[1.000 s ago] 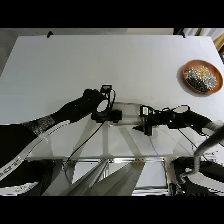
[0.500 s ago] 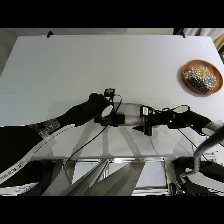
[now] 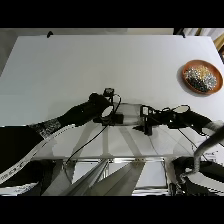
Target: Fold the box and place the chain.
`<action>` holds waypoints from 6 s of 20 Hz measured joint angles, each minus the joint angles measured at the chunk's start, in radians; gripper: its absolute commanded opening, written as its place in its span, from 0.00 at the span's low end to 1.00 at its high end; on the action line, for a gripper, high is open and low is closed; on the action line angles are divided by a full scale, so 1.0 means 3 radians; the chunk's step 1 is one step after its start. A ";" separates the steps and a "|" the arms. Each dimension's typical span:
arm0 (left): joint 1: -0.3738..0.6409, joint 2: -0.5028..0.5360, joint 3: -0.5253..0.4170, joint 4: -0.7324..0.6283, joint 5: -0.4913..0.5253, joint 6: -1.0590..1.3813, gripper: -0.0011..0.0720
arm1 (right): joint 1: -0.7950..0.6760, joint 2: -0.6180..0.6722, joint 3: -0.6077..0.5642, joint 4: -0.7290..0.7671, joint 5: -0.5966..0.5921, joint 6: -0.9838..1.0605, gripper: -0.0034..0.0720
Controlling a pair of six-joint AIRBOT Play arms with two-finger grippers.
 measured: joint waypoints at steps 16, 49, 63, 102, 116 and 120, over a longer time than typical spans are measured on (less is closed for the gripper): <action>0.0017 -0.0004 0.0001 0.0009 -0.0006 0.0024 0.13 | 0.0000 0.0000 0.0000 0.0004 0.0003 0.0006 0.59; 0.1335 0.0558 -0.1246 -0.2135 0.0624 0.7881 0.98 | 0.0001 -0.0001 0.0000 0.0001 0.0003 0.0004 0.59; 0.1167 0.0453 -0.1266 -0.2895 0.0718 0.9094 0.98 | 0.0001 -0.0001 0.0000 -0.0001 0.0005 -0.0004 0.59; 0.1138 0.0144 -0.1265 -0.3315 0.0633 0.8743 0.55 | 0.0001 -0.0001 -0.0003 0.0001 0.0003 0.0004 0.59; 0.1138 0.0144 -0.1265 -0.3315 0.0635 0.8745 0.55 | 0.0001 0.0000 -0.0001 0.0006 0.0051 0.0036 0.60; 0.1137 0.0142 -0.1266 -0.3314 0.0624 0.8745 0.55 | -0.0001 0.0076 -0.0003 -0.0015 0.0158 0.0061 0.78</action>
